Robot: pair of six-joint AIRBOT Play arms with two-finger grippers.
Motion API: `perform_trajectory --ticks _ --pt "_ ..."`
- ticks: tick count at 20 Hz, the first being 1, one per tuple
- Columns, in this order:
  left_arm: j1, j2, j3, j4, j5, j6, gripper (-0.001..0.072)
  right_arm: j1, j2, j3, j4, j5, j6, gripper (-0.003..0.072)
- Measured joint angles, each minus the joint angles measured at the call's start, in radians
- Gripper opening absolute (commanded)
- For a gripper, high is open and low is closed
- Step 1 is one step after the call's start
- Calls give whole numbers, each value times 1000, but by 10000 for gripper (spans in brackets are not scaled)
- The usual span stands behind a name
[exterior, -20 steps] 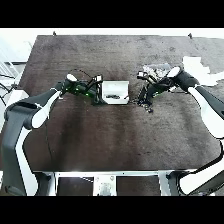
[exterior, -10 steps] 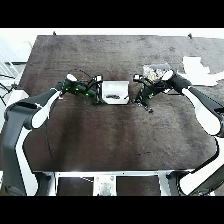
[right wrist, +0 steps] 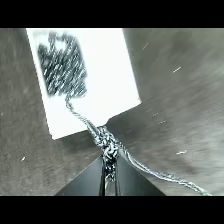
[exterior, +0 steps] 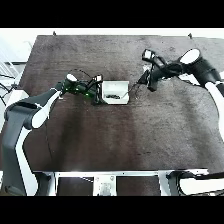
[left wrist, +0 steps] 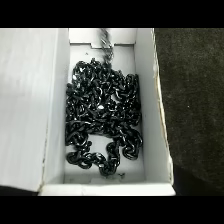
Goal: Fold the box and place the chain.
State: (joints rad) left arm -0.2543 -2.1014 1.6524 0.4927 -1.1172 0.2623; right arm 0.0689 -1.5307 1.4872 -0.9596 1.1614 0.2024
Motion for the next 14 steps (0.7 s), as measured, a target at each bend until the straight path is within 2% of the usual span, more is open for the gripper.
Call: perform_trajectory --ticks 5,14 --pt "0 0 0 0 0 0 388 19 79 48 71 0 -4 16" --pt "0 0 0 0 0 0 388 126 100 97 111 -52 -4 16"
